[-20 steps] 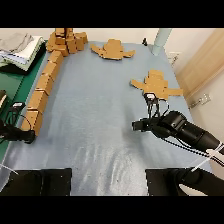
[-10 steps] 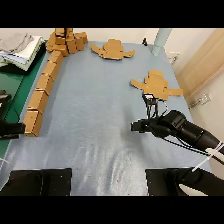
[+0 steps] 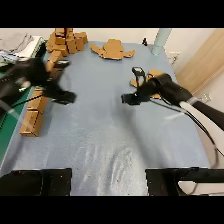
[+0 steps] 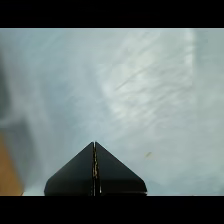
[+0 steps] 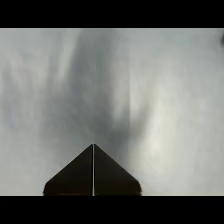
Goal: Fold the box.
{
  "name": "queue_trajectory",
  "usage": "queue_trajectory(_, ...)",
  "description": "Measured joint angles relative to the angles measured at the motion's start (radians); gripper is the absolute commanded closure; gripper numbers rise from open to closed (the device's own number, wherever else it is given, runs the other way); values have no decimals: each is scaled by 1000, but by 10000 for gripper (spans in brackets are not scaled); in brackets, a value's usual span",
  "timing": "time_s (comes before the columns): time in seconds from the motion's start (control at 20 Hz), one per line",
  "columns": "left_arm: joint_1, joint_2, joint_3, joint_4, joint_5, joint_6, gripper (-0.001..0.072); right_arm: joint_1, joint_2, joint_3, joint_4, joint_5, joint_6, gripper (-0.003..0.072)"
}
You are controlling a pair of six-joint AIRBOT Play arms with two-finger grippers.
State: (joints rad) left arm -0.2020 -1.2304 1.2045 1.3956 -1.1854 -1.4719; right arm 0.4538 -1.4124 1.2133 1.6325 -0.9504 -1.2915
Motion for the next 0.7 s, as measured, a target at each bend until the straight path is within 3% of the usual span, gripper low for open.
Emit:
queue_trajectory(0.15, -106, -167, 132, -50, 48, -14, 701, -11, -149, 184, 69, -54, -40, 681)
queue_trajectory(0.3, -159, -267, 218, -100, 81, -18, 696, -13, -247, 288, 151, -76, -72, 680)
queue_trajectory(0.7, -188, -328, 271, -145, 108, -21, 696, -13, -314, 350, 208, -98, -95, 681)
